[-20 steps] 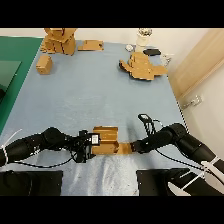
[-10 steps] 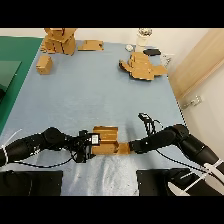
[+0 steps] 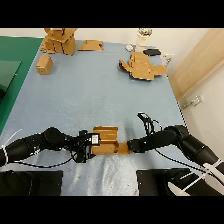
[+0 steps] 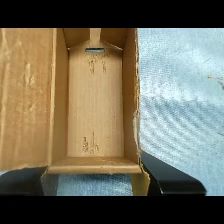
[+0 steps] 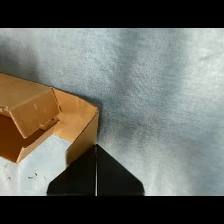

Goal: Fold the box.

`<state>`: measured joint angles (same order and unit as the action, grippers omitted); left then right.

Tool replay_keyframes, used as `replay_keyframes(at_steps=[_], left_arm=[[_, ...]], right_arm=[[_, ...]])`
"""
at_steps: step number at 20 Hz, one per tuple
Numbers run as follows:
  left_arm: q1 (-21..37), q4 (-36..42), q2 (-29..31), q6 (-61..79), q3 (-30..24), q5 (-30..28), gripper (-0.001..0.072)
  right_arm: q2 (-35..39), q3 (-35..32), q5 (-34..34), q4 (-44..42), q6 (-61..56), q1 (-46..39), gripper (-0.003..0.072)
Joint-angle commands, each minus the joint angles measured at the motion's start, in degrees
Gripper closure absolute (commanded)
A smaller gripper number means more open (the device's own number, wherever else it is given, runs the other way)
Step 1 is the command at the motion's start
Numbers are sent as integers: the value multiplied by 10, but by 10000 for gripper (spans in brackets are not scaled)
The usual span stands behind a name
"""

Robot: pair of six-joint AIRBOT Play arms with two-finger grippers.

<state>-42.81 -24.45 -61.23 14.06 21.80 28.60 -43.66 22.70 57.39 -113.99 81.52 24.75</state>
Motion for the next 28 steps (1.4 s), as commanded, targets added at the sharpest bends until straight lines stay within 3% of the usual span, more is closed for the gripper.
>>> replay_keyframes(at_steps=[1, 9, 25, 26, 28], left_arm=[[0, 0, 0, 0, 0, 0, 169], [0, 0, 0, 0, 0, 0, 169], [0, 0, 0, 0, 0, 0, 169], [0, 0, 0, 0, 0, 0, 169], [0, 0, 0, 0, 0, 0, 169]], right_arm=[[-3, -13, -6, -2, 2, 0, 687], [-20, -28, -33, -77, 57, 0, 687], [-20, 46, -10, -94, 59, 31, 684], [-22, 46, -12, -94, 59, 43, 671], [-25, 46, -15, -94, 59, 58, 449]])
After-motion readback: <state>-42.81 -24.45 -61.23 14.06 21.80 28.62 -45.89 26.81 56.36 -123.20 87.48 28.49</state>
